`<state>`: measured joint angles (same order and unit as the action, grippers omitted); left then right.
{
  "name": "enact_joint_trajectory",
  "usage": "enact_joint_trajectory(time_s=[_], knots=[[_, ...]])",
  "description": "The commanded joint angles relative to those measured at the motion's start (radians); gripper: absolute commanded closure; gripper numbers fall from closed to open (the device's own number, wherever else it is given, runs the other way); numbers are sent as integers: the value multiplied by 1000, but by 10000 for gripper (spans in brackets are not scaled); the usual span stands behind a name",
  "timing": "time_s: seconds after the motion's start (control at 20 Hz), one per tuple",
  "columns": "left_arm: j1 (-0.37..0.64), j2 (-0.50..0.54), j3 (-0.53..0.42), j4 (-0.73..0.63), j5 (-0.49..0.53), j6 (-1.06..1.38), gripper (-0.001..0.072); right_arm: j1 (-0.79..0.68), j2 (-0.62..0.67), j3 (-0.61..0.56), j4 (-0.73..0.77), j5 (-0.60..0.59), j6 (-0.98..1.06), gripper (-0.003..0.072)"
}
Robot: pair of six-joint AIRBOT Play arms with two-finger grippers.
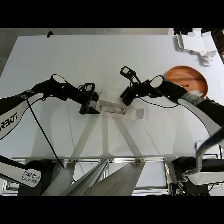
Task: Fold the box and place the chain.
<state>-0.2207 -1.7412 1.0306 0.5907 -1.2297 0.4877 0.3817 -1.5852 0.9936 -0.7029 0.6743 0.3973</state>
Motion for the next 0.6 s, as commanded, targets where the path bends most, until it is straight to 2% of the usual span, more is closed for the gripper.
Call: enact_joint_trajectory(time_s=[0.0,0.2,0.4,0.55], knots=[[1,0,0,1,-1,2,551,-16,21,2,-53,55,33,678],[1,0,0,1,-1,2,551,-62,175,2,-108,101,32,679],[1,0,0,1,-1,2,551,-64,299,-10,-377,217,13,678],[1,0,0,1,-1,2,551,-36,307,-57,-480,243,13,678]])
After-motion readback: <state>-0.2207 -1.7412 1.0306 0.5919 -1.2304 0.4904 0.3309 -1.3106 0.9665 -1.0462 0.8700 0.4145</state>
